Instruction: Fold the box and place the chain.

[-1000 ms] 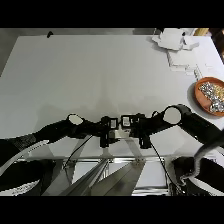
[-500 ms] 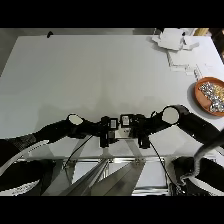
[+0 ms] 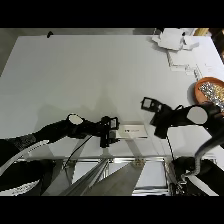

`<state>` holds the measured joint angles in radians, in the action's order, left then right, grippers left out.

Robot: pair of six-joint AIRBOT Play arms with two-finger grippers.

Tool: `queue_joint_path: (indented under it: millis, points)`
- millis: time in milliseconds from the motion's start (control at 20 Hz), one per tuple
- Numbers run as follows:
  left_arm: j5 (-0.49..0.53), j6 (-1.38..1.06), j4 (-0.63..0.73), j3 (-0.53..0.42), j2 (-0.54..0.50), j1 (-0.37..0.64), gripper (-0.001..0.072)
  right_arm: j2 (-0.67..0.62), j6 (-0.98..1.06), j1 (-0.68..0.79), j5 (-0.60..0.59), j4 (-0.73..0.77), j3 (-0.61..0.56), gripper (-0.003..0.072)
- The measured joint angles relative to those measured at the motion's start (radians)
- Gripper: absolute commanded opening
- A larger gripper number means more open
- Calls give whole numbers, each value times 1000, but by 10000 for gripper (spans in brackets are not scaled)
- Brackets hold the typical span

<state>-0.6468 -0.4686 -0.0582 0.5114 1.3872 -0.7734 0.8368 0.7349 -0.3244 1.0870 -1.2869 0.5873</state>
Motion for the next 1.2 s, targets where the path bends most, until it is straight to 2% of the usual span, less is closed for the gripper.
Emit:
queue_joint_path:
  millis: [200, 400, 1050, 1200]
  points:
    - [2, -2, -2, 0, 0, 0, 208, -19, 177, 216, 5, -117, -33, 13]
    - [2, -2, -2, 0, 0, 0, 208, -24, 270, 354, 45, -154, -50, 13]
    - [0, -2, -2, 0, -1, 0, 208, -26, 313, 414, 79, -172, -55, 13]
    - [10, -2, -17, 0, -29, 10, 208, -26, 314, 414, 79, -172, -55, 13]
